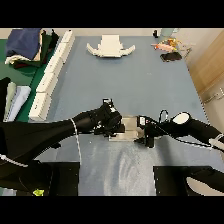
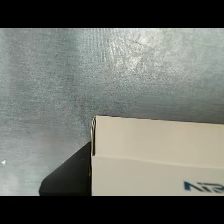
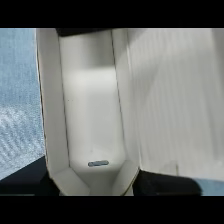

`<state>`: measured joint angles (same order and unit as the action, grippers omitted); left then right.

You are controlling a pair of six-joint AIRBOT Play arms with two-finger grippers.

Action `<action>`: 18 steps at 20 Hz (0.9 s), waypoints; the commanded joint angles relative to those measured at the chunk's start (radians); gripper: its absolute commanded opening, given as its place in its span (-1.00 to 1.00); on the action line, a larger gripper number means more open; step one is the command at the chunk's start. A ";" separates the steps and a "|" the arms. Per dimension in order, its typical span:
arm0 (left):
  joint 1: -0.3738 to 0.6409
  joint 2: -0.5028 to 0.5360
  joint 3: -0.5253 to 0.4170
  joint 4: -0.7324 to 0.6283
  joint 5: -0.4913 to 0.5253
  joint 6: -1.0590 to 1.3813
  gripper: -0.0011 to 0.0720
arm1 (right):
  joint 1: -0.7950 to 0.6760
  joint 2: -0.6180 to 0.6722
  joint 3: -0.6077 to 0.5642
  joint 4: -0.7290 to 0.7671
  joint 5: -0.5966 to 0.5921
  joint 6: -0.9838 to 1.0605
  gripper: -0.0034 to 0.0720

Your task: Fold the box.

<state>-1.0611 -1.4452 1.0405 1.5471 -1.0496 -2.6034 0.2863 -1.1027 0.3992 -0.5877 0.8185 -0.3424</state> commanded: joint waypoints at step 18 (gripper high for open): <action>0.003 0.094 0.130 0.002 -0.274 0.055 1.00 | 0.000 0.001 0.001 0.000 0.001 0.001 0.47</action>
<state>-1.0584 -1.3983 1.1545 1.5501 -1.2331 -2.5828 0.2863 -1.1023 0.3992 -0.5873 0.8188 -0.3412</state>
